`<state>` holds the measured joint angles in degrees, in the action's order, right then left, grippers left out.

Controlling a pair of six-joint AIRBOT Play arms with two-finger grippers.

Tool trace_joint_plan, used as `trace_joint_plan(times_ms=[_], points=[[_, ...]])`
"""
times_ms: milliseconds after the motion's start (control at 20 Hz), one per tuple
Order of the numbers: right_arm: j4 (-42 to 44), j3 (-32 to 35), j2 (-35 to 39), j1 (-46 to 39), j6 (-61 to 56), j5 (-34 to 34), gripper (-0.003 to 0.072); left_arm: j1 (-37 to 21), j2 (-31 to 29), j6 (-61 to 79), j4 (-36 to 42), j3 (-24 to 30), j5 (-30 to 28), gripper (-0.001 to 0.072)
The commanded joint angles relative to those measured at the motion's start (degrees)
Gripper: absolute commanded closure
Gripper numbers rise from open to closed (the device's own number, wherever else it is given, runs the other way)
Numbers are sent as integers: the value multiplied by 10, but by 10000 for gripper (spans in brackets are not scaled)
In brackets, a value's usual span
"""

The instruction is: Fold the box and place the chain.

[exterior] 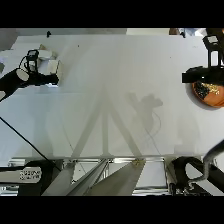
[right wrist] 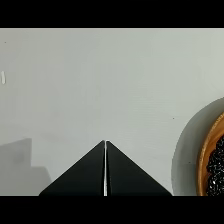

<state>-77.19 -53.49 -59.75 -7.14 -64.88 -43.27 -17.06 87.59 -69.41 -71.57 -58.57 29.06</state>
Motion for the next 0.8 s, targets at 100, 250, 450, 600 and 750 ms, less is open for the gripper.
trace_joint_plan(times_ms=[100,250,450,600,750], points=[[0,-1,0,0,0,0,673,0,-81,2,0,0,8,4],[0,-1,0,0,0,0,673,0,-145,16,0,0,27,5],[0,-1,0,0,0,0,673,0,-228,19,2,0,65,4],[0,-1,0,0,0,0,673,0,-277,19,13,0,78,4],[0,-1,0,0,0,0,673,0,-306,19,63,0,78,4]])
